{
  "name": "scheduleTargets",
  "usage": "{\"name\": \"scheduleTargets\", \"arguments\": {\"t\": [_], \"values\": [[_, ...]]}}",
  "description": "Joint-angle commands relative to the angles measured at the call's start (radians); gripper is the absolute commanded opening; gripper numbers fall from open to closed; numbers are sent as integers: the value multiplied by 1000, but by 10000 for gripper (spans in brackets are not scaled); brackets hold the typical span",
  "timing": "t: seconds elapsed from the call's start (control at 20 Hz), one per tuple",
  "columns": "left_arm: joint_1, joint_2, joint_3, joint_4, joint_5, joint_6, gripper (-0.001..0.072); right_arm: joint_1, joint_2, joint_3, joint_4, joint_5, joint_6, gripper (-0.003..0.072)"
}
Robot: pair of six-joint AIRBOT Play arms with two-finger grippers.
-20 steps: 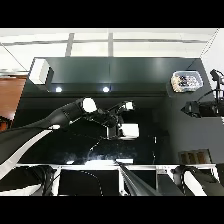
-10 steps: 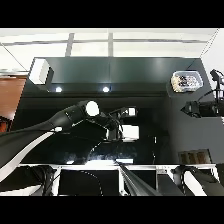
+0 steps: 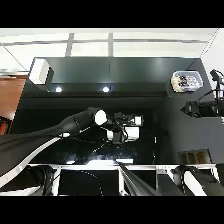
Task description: Fold the box and place the chain.
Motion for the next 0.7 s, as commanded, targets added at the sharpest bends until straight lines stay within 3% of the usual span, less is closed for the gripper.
{"name": "scheduleTargets", "arguments": {"t": [0.0, 0.05, 0.1, 0.15, 0.3, 0.4, 0.65], "values": [[-16, -3, 1, 14, 48, -4, 680, 0, 1, 0, 0, 0, 0, 8], [-16, -3, 1, 14, 43, -5, 631, 0, 1, 0, 0, 0, 0, 8], [-15, -2, 1, 14, 24, -5, 432, 0, 1, 0, 0, 0, 0, 8], [-15, -2, 1, 17, 6, -4, 320, 0, 1, 0, 0, 1, 0, 8], [6, 25, 1, 24, -31, -35, 284, 0, 1, 0, 0, 4, 0, 8], [68, 63, 1, 84, -67, -216, 284, 0, 1, 0, 0, 12, 0, 8], [375, 163, 1, 480, -343, -803, 284, 0, 1, 0, -1, 19, 0, 8]]}}
